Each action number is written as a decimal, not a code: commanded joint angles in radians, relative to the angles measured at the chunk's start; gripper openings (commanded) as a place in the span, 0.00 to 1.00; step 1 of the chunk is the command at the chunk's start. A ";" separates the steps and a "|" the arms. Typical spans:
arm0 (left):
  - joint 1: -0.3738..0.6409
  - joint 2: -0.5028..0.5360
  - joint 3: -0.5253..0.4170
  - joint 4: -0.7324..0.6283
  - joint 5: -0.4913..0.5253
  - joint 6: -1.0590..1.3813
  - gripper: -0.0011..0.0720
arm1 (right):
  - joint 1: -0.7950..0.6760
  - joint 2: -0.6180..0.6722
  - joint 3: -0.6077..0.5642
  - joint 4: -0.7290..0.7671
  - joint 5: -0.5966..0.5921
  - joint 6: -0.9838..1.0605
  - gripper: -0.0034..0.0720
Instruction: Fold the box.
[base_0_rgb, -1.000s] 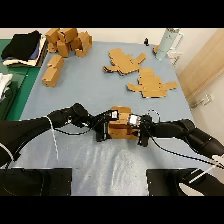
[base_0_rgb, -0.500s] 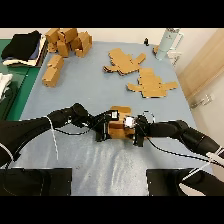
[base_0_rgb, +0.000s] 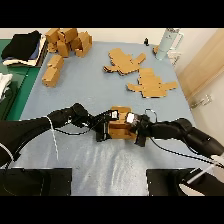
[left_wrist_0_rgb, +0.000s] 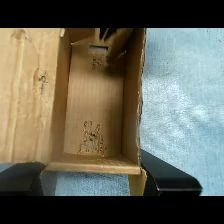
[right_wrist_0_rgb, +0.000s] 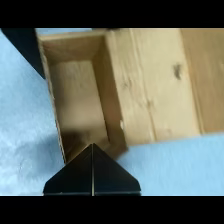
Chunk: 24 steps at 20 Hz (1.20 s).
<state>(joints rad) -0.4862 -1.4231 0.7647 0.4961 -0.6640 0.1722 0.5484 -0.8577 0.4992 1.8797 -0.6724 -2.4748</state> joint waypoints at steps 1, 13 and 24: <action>0.000 0.000 0.001 0.001 0.000 0.003 0.63 | -0.001 0.127 0.074 -0.404 -0.214 0.615 0.05; 0.000 0.000 0.001 0.002 0.001 0.003 0.63 | -0.491 -0.019 -0.072 0.219 -0.259 0.729 0.05; 0.000 0.000 0.001 0.001 0.001 0.003 0.63 | -0.318 -0.037 -0.005 0.327 -0.245 0.623 0.44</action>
